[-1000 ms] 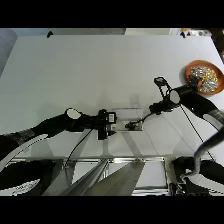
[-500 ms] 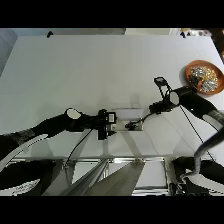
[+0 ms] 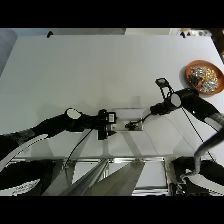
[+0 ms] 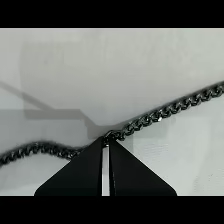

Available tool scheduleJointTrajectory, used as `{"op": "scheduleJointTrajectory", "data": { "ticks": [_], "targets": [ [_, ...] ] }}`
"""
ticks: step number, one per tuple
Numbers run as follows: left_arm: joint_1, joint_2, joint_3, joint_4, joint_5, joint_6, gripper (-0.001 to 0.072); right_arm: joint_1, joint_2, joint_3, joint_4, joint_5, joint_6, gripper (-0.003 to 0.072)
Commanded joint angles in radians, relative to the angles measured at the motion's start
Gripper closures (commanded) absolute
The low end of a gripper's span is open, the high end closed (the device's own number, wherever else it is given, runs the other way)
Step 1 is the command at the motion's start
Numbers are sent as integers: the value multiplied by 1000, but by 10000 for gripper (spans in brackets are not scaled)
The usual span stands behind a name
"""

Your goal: Fold the box and place the chain.

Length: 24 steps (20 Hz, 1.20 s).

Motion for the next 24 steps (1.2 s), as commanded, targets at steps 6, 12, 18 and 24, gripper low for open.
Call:
{"op": "scheduleJointTrajectory", "data": {
  "ticks": [6, 12, 18, 24],
  "targets": [
    [0, 0, 0, 0, 0, 0, 336, 0, 174, 1, -7, 45, -19, 668],
    [0, 0, 0, 0, 0, 0, 336, 0, 177, -29, -8, 47, -19, 289],
    [0, 0, 0, 0, 0, 0, 336, 0, 113, -49, -7, -27, -8, 409],
    [0, 0, 0, 0, 0, 0, 336, 0, 59, -49, -7, -50, 9, 408]
  ]
}}
